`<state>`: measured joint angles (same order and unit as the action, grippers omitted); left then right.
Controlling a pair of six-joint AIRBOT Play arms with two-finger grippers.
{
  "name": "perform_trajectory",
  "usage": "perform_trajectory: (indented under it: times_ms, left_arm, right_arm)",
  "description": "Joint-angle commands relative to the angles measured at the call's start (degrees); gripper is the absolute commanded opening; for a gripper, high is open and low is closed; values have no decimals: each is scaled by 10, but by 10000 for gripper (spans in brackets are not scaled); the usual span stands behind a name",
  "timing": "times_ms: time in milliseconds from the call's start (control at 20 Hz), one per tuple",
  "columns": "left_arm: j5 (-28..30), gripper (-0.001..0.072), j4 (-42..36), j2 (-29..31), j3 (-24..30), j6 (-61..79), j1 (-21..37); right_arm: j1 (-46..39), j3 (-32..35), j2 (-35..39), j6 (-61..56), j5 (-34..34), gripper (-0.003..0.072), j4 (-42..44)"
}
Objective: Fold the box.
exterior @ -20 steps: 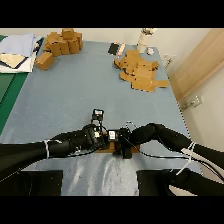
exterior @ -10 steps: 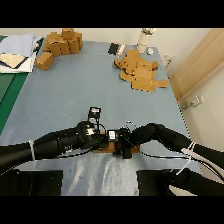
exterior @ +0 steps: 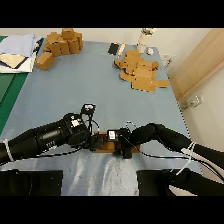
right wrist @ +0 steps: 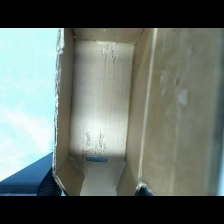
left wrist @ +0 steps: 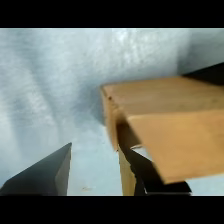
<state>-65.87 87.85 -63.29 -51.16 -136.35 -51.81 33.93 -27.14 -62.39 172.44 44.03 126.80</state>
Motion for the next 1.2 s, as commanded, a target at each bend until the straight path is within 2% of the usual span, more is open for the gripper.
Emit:
perform_trajectory:
  times_ms: [0, 50, 100, 350, 450, 500, 600, 700, 900, 950, 1000, 1050, 1150]
  left_arm:
    - [-97, 324, -8, 15, 0, 61, 2]
    - [-104, 125, -9, 15, 0, 90, 2]
    - [-101, 14, -11, 16, 1, 128, 2]
    - [-53, 13, -74, 22, 21, 345, 14]
    - [-17, 12, -176, 42, 56, 580, 65]
    - [-17, 12, -209, 49, 72, 672, 95]
    - [-7, 12, -197, 56, 88, 750, 134]
    - [30, 13, -220, 54, 106, 872, 183]
    - [83, 28, -357, 40, 150, 1221, 291]
    - [99, 262, -383, 40, 162, 1287, 304]
    - [123, 600, -414, 40, 176, 1328, 312]
    - [151, 693, -446, 40, 190, 1357, 316]
    - [202, 702, -516, 31, 222, 1440, 318]
  right_arm:
    - [0, 0, 0, 0, 0, 518, 0]
    - [0, 0, 0, 0, 0, 518, 0]
    - [0, 0, 0, 0, 0, 519, 0]
    - [0, 0, 0, 0, 0, 518, 0]
    - [0, 0, 0, 0, 0, 518, 0]
    - [0, 0, 0, 0, 0, 518, 0]
    - [0, 0, 0, 0, 0, 518, 0]
    - [0, 0, 0, 0, 0, 518, 0]
    - [0, 0, 0, 0, 0, 519, 0]
    - [0, 0, 0, 0, 0, 519, 0]
    - [0, 0, 0, 0, 0, 518, 0]
    - [0, 0, 0, 0, 0, 519, 0]
    - [0, 0, 0, 0, 0, 518, 0]
